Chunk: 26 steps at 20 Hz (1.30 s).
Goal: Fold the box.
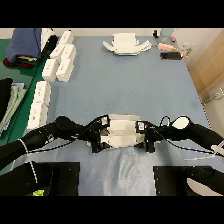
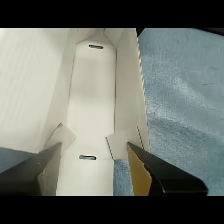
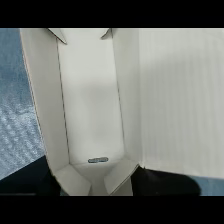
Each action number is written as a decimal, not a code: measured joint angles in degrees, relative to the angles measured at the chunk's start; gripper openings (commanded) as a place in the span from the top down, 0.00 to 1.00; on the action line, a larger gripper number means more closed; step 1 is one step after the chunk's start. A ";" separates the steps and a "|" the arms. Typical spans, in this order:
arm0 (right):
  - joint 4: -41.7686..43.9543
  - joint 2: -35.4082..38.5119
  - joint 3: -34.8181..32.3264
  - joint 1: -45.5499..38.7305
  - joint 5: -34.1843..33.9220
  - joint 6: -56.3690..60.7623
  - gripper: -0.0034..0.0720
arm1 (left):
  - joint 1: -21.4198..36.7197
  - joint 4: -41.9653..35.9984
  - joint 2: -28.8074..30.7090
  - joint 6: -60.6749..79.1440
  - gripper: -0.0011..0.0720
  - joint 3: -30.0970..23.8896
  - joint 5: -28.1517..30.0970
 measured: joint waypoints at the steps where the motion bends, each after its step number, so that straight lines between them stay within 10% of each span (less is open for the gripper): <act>1: 0.00 0.00 0.00 0.00 0.00 0.00 0.28 | 0.00 0.63 0.04 -1.27 0.02 0.00 0.00; 2: 0.02 0.00 0.00 0.00 0.00 0.00 0.28 | 0.04 1.79 0.11 -2.80 0.03 0.04 -0.07; 5: 0.22 0.00 -0.02 0.00 0.00 0.11 0.28 | 0.09 9.84 1.62 -11.39 0.96 0.24 -0.92; 19: 0.04 0.00 -0.02 0.09 0.02 0.04 0.28 | 2.32 56.57 23.80 -103.08 0.96 5.62 -19.15; 26: 0.02 0.00 -0.02 0.09 0.00 0.04 0.28 | 5.20 49.96 18.78 -114.64 0.97 -0.87 -13.75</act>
